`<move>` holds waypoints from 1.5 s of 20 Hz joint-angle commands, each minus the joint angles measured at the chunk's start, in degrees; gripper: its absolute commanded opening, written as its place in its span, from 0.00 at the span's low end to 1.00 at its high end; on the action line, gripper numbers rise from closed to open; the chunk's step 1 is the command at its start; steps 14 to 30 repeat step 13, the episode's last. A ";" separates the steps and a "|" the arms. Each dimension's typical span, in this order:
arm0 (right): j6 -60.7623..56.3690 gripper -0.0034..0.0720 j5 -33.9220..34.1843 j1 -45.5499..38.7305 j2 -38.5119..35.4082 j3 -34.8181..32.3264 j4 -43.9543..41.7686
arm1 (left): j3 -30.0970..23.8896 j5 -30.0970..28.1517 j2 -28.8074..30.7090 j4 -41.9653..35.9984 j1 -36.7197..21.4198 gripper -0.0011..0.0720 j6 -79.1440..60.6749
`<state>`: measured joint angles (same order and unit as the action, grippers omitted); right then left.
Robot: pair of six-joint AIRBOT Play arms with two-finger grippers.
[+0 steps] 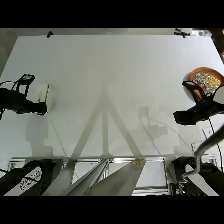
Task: Fold the box and place the chain.
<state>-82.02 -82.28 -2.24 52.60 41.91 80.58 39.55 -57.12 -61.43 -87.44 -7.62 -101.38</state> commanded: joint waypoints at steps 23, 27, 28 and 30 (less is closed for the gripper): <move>-2.23 0.06 -2.34 0.02 0.02 -0.02 -0.04 | -0.02 -0.55 1.62 -0.39 0.04 0.97 0.22; -2.23 0.06 -2.34 0.02 0.02 -0.02 -0.04 | -0.02 -0.55 1.62 -0.39 0.04 0.97 0.22; -2.23 0.06 -2.34 0.02 0.02 -0.02 -0.04 | -0.02 -0.55 1.62 -0.39 0.04 0.97 0.22; -2.23 0.06 -2.34 0.02 0.02 -0.02 -0.04 | -0.02 -0.55 1.62 -0.39 0.04 0.97 0.22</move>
